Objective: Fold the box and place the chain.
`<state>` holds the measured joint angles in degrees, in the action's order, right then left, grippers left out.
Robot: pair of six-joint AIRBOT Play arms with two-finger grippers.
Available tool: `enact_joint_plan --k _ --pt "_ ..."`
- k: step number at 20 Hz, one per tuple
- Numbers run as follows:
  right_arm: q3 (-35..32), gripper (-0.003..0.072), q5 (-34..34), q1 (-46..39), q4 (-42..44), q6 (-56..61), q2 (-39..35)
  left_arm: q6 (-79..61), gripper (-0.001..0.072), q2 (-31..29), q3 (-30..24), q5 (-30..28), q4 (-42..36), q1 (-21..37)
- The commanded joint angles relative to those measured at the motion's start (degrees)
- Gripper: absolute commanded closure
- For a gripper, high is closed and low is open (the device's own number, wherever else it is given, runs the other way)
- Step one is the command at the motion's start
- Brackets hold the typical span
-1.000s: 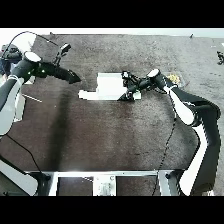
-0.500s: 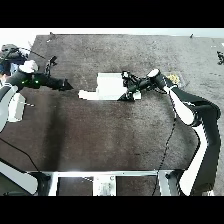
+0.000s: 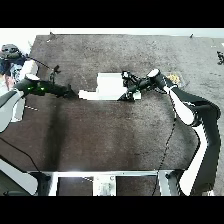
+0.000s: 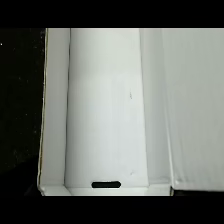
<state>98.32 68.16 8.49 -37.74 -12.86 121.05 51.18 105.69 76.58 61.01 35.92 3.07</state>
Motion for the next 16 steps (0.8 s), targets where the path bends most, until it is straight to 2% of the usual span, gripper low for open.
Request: enact_joint_plan --k 1,4,9,10,11,12,16 --pt "0.0 0.0236 0.0 0.0 0.0 0.0 0.0 0.9 0.0702 2.2 -0.5 -3.4 -2.5 -2.8" --pt "0.0 0.0236 0.0 0.0 0.0 0.0 0.0 -1.0 0.0700 3.4 -0.5 -3.5 -6.4 -4.4" --pt "0.0 0.0236 0.0 0.0 0.0 0.0 0.0 -7.7 0.0696 3.4 -0.3 0.7 -18.8 -4.8" --pt "0.0 0.0236 0.0 0.0 0.0 0.0 0.0 -8.9 0.0625 3.4 -0.3 1.7 -20.3 -4.8" --pt "0.0 0.0236 0.0 0.0 0.0 0.0 0.0 -9.3 0.0377 3.4 -0.3 2.5 -21.6 -4.8" --pt "0.0 0.0236 0.0 0.0 0.0 0.0 0.0 -9.3 0.0280 3.4 -0.3 3.0 -22.7 -4.8" --pt "0.0 0.0236 0.0 0.0 0.0 0.0 0.0 -7.6 0.0283 3.4 0.0 2.8 -23.0 -5.6"
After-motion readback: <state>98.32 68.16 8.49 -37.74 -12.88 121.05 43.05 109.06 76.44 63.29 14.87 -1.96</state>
